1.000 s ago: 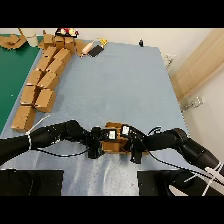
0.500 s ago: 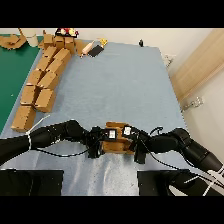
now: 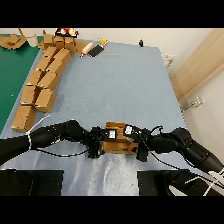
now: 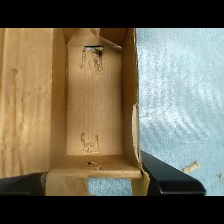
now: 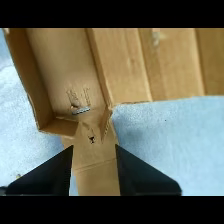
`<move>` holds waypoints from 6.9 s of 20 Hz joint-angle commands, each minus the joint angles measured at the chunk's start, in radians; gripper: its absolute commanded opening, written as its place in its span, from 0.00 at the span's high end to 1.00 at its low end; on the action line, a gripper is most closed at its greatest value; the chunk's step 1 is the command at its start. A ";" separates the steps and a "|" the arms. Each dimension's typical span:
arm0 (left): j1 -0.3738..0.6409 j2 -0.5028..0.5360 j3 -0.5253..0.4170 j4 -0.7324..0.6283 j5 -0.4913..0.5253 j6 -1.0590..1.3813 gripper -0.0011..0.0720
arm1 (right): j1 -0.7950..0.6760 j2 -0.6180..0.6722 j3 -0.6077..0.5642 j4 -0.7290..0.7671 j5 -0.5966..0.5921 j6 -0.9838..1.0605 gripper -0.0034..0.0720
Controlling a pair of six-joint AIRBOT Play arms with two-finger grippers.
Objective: Fold the box.
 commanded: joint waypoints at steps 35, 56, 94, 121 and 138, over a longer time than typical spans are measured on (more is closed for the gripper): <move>0.000 0.000 0.000 0.001 0.000 0.000 0.29 | 0.029 -0.041 0.026 0.169 0.012 0.035 0.43; 0.000 0.000 0.000 0.001 0.000 0.000 0.29 | -0.293 0.000 -0.031 0.040 -0.058 1.112 0.95; 0.000 0.000 0.000 0.000 0.000 0.000 0.29 | -0.269 0.111 -0.041 0.424 -0.096 0.990 0.36; 0.000 0.000 0.000 0.001 0.000 0.000 0.29 | 0.268 -0.468 0.322 -0.129 -0.151 1.591 0.59; 0.000 0.000 0.000 0.000 0.000 0.000 0.29 | 0.275 -0.406 0.417 -0.214 -0.314 1.606 0.45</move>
